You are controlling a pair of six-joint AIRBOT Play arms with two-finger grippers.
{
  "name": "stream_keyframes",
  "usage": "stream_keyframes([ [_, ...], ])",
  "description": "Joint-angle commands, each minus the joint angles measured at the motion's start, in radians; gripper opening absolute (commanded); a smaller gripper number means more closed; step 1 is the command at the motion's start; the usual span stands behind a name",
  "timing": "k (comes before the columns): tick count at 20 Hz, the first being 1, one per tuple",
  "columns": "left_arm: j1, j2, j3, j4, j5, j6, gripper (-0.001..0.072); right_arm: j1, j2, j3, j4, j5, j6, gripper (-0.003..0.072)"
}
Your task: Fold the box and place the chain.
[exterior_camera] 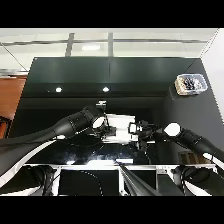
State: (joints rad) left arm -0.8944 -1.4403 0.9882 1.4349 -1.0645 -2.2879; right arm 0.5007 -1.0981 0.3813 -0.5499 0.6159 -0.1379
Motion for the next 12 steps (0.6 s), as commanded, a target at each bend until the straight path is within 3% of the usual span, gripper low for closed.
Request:
stream_keyframes([
  [1,-0.002,0.000,0.004,0.000,0.008,0.006,0.0038,0.000,0.000,0.000,-0.001,0.001,-0.001,0.0110],
  [3,-0.002,0.000,0.009,0.000,0.009,0.007,0.0291,0.000,0.000,0.000,-0.001,0.001,-0.001,0.0110],
  [4,-0.002,0.000,0.014,0.000,0.009,0.014,0.0319,0.000,0.000,0.000,-0.001,0.001,-0.001,0.0110],
  [12,-0.002,-0.013,0.020,0.001,0.014,0.021,0.0311,0.000,0.000,0.000,-0.001,0.001,-0.001,0.0110],
])
